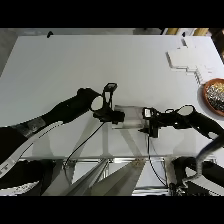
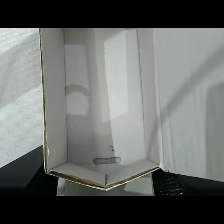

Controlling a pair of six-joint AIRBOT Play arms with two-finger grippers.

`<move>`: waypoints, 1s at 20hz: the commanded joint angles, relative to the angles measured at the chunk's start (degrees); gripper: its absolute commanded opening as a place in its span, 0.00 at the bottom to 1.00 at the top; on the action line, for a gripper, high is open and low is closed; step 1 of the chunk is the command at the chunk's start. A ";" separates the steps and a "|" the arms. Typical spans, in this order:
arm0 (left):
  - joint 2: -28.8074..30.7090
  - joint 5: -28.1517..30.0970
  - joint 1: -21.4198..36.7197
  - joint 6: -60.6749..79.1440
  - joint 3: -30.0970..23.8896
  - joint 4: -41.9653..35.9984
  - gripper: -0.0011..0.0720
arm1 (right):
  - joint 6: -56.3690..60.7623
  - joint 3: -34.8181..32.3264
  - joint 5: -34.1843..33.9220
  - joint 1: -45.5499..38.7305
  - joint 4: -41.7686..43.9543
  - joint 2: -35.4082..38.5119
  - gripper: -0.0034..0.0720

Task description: Fold the box and place the chain.

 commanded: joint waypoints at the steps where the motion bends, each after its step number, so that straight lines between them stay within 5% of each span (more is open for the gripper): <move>1: -4.37 -7.04 -1.77 -6.73 5.20 4.72 0.49 | 0.04 0.00 0.02 0.00 0.02 0.04 0.58; 6: -8.83 -11.52 -3.13 -15.93 11.37 7.67 0.42 | 0.04 0.00 0.02 0.00 0.02 0.04 0.58; 15: -11.02 -13.18 -3.52 -18.01 11.39 10.08 0.38 | 0.04 0.00 0.02 0.00 0.02 0.04 0.58; 18: -11.06 -13.40 -3.52 -18.05 11.39 9.84 0.16 | 0.02 0.00 0.02 0.00 0.02 0.04 0.58; 20: -11.61 -13.86 -3.80 -18.03 11.39 9.35 0.12 | 0.02 0.00 0.02 0.00 0.02 0.04 0.58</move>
